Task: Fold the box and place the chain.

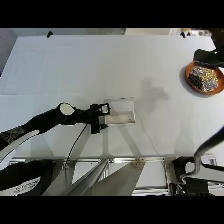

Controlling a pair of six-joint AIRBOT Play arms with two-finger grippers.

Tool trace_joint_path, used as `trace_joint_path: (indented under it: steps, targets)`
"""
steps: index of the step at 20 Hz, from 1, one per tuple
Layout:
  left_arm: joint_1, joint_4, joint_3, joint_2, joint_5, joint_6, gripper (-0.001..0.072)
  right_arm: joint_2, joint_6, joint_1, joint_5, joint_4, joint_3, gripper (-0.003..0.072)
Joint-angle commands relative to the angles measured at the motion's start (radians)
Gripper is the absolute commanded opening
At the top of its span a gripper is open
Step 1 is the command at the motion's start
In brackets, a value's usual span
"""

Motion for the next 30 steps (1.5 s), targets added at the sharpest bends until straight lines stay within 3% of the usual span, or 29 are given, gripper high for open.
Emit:
trace_joint_path:
  steps: [1,7,10,16,29,30]
  targets:
    - [-0.001,0.000,0.000,0.000,0.000,0.000,0.0011,-0.163,-0.027,-0.089,-0.042,-0.003,0.051,0.0236]
    - [-0.001,0.000,0.000,0.000,0.000,0.000,0.0011,-0.320,0.032,-0.110,-0.065,-0.047,0.051,0.0236]
    - [-0.001,0.000,0.000,0.000,0.000,0.000,0.0011,-0.327,0.138,-0.154,-0.110,-0.043,0.051,0.0236]
    - [-0.001,0.000,0.000,0.000,0.000,0.000,0.0011,-0.328,0.124,-0.222,-0.087,-0.008,0.051,0.0237]
    - [-0.001,0.000,0.000,0.000,0.000,0.000,0.0011,-0.370,0.153,-0.222,-0.135,0.035,0.050,0.0214]
    - [-0.001,0.000,0.000,0.000,0.000,0.000,0.0011,-0.373,0.154,-0.222,-0.135,0.036,0.050,0.0187]
